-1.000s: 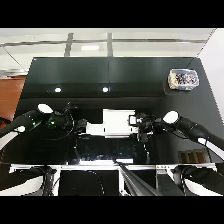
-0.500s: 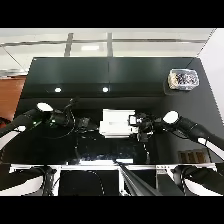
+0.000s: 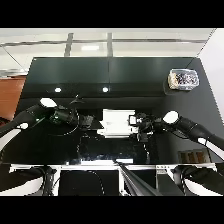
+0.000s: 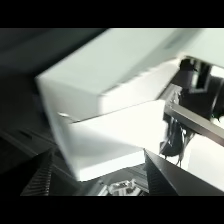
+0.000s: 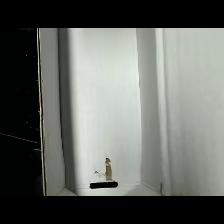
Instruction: Fold the box and place the chain.
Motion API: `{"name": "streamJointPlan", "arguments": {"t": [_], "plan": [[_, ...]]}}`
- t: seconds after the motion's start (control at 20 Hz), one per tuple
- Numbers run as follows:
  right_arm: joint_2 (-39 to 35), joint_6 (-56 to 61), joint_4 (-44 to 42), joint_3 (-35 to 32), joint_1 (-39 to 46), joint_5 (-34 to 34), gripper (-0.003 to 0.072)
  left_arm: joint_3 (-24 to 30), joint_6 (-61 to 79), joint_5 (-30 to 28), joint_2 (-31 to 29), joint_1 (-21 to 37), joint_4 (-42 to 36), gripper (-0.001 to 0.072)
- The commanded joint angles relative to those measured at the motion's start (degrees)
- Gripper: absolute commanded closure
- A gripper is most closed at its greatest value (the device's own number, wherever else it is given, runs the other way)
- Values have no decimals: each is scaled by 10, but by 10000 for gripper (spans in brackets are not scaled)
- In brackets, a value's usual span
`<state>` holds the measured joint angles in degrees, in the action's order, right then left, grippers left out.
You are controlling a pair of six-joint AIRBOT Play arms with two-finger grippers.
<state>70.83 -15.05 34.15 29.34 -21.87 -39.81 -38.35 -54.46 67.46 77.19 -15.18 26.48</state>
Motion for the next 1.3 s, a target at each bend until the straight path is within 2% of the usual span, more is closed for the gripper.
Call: {"name": "streamJointPlan", "arguments": {"t": [0.0, 0.05, 0.15, 0.35, 0.7, 0.85, 1.0, 1.2, 1.25], "plan": [[0, 0, 0, 0, 0, 0, 554, -18, -15, -4, 0, -37, -1, 216], [0, 0, 0, 0, 0, 0, 554, -24, -17, -7, 0, -44, 1, 249], [0, 0, 0, 0, 0, 0, 554, -35, -50, -26, 0, -54, 24, 249], [0, 0, 0, 0, 0, 0, 554, -63, -159, -52, 0, -68, 120, 249], [0, 0, 0, 0, 0, 0, 554, -92, -239, -120, 0, -126, 131, 249], [0, 0, 0, 0, 0, 0, 554, -108, -344, -150, 0, -164, 209, 249], [0, 0, 0, 0, 0, 0, 554, -131, -434, -146, 0, -197, 313, 249], [0, 0, 0, 0, 0, 0, 554, -149, -482, -147, -1, -219, 362, 250], [0, 0, 0, 0, 0, 0, 554, -149, -493, -146, -1, -222, 367, 272]]}}
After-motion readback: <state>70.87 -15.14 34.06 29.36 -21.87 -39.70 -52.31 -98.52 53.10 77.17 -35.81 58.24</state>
